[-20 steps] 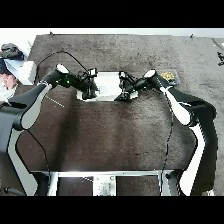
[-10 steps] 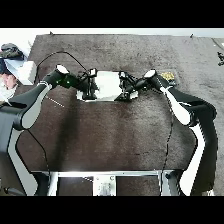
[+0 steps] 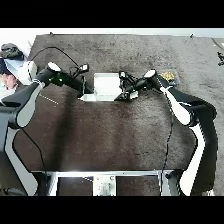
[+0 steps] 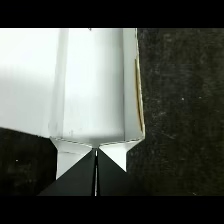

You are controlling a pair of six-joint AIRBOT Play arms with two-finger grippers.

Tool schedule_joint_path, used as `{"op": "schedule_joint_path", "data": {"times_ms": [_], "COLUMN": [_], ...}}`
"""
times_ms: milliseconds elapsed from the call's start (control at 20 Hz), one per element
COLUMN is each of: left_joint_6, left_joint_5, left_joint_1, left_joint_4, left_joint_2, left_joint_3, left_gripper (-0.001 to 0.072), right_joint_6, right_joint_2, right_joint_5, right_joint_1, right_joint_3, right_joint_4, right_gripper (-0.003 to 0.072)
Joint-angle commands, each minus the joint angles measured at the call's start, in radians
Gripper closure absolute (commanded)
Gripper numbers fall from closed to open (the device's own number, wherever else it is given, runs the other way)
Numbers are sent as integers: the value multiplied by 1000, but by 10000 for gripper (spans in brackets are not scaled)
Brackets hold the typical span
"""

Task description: Fold the box and place the chain.

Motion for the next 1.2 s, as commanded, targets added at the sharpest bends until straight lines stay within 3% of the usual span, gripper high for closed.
{"op": "schedule_joint_path", "data": {"times_ms": [0,250,500,600,800,1150], "left_joint_6": [-182,-603,-841,-898,-929,-945], "left_joint_5": [-88,37,123,119,227,295], "left_joint_1": [27,55,158,184,190,190], "left_joint_4": [-2,155,145,142,137,95], "left_joint_2": [10,182,335,336,336,306], "left_joint_3": [68,58,-124,-195,-361,-473], "left_gripper": [703,703,704,703,702,700], "right_joint_6": [0,0,0,0,0,0], "right_joint_2": [0,0,0,0,-1,0], "right_joint_5": [0,0,0,0,0,0], "right_joint_1": [1,1,1,1,1,1], "right_joint_3": [0,0,0,0,0,0], "right_joint_4": [0,0,0,0,0,0], "right_gripper": [240,240,240,240,240,239]}}
